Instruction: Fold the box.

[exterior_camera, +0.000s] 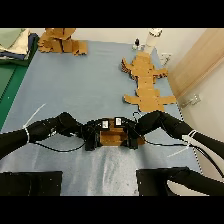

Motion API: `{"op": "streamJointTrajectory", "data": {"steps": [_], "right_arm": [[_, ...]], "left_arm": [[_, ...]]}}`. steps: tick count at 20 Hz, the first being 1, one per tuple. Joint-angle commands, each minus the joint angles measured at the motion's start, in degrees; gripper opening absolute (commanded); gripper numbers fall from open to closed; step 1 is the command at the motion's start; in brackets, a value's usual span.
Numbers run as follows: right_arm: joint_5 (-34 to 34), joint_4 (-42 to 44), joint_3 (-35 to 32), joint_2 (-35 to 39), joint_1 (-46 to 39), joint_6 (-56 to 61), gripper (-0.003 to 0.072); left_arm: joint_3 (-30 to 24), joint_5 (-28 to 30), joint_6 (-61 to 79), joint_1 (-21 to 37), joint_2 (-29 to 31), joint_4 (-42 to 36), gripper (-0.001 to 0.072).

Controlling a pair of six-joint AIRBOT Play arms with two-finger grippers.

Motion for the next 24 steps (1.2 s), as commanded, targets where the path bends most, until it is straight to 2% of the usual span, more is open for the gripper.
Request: {"op": "streamJointTrajectory", "data": {"steps": [1, 21, 24], "right_arm": [[0.0, 0.02, 0.0, -0.02, 0.0, 0.02, 0.0516], [-0.09, 0.04, 0.0, -0.02, 0.0, 0.02, 0.0517], [-2.99, 1.31, 0.0, -0.04, 0.02, 0.0, 0.0521]], "left_arm": [[0.04, 0.24, 0.02, -0.02, -0.07, 0.02, 0.0476], [0.04, 0.28, 0.0, 0.0, -0.07, -0.17, 0.0476], [0.04, 0.28, 0.0, 0.0, -0.07, -0.17, 0.0476]]}}
